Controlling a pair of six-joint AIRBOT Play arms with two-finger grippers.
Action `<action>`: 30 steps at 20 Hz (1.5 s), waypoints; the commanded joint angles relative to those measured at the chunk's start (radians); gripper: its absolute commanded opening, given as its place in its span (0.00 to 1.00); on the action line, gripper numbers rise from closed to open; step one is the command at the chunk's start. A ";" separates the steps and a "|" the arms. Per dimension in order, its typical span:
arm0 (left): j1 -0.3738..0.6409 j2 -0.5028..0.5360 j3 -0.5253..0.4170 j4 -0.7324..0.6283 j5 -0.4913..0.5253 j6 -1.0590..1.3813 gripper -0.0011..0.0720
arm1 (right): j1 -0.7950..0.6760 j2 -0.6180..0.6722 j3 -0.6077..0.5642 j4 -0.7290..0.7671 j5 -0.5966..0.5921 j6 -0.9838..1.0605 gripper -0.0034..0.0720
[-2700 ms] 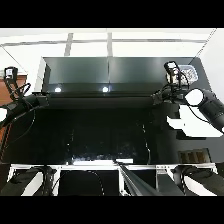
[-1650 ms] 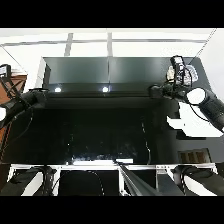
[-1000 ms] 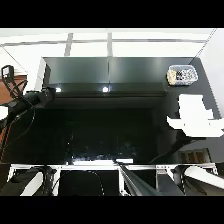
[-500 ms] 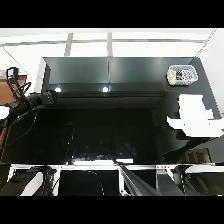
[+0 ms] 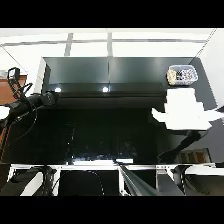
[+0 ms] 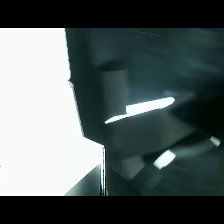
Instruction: Fold the box and place the chain.
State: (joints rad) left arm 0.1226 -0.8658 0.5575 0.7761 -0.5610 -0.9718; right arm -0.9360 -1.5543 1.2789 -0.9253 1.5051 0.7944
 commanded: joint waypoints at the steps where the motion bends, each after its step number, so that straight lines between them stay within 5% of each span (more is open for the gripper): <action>1: 0.000 0.000 0.000 0.000 -0.006 0.000 0.99 | 0.122 0.176 -0.211 0.166 -0.016 -0.048 0.06; 4: 0.000 0.002 0.000 0.008 -0.034 0.004 0.99 | 0.337 0.360 -0.468 0.266 -0.167 -0.095 0.06; 8: -0.001 0.000 0.000 -0.020 -0.071 0.003 0.99 | 0.671 0.585 -0.818 0.685 -0.599 -0.269 0.06; 10: -0.006 -0.014 0.001 -0.037 -0.135 0.004 0.99 | 0.856 0.612 -0.920 0.780 -0.745 -0.375 0.06; 15: -0.078 -0.179 0.050 -0.153 -0.330 0.072 0.99 | 1.146 0.610 -0.949 0.797 -0.945 -0.370 0.06; 20: -0.210 -0.499 0.195 -0.219 -0.604 0.110 0.99 | 1.163 0.610 -0.949 0.798 -0.960 -0.357 0.06; 26: -0.298 -0.729 0.338 -0.344 -0.765 0.303 0.98 | 1.163 0.610 -0.949 0.794 -0.952 -0.338 0.06; 30: -0.316 -0.863 0.487 -0.262 -0.948 0.313 0.77 | 1.163 0.610 -0.949 0.794 -0.951 -0.338 0.06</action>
State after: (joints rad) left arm -0.1749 -1.6352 0.9504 0.4843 -1.3602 -0.6876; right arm 0.2249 -0.9443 0.3302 -0.1314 0.5552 0.4530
